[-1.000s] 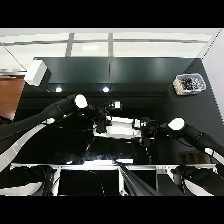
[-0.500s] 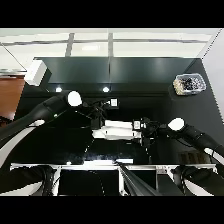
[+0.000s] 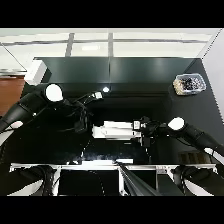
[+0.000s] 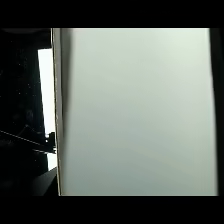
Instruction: Fold the box and place the chain.
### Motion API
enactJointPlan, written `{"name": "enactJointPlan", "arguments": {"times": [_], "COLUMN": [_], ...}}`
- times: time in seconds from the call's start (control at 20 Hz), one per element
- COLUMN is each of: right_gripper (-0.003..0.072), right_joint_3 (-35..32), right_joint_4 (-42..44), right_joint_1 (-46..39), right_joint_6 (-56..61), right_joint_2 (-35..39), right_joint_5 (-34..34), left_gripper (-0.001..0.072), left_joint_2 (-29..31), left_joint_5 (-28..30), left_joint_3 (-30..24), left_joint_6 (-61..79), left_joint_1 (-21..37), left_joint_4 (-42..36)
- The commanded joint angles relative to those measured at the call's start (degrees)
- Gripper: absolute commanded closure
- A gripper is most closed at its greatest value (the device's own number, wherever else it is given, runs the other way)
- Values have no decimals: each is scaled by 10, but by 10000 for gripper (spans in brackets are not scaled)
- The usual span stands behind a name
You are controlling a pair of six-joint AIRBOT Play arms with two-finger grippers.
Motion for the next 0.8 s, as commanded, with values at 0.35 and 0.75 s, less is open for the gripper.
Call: {"name": "enactJointPlan", "arguments": {"times": [0.35,0.75], "right_gripper": [271,270], "right_joint_3": [3,3], "right_joint_4": [-2,-2], "right_joint_1": [0,1], "right_joint_6": [-4,-4], "right_joint_2": [0,0], "right_joint_5": [0,0], "left_gripper": [682,682], "left_joint_2": [0,-84], "left_joint_5": [193,332], "left_joint_3": [-92,-76], "left_joint_6": [94,94], "left_joint_1": [6,-40], "left_joint_4": [-427,-247]}}
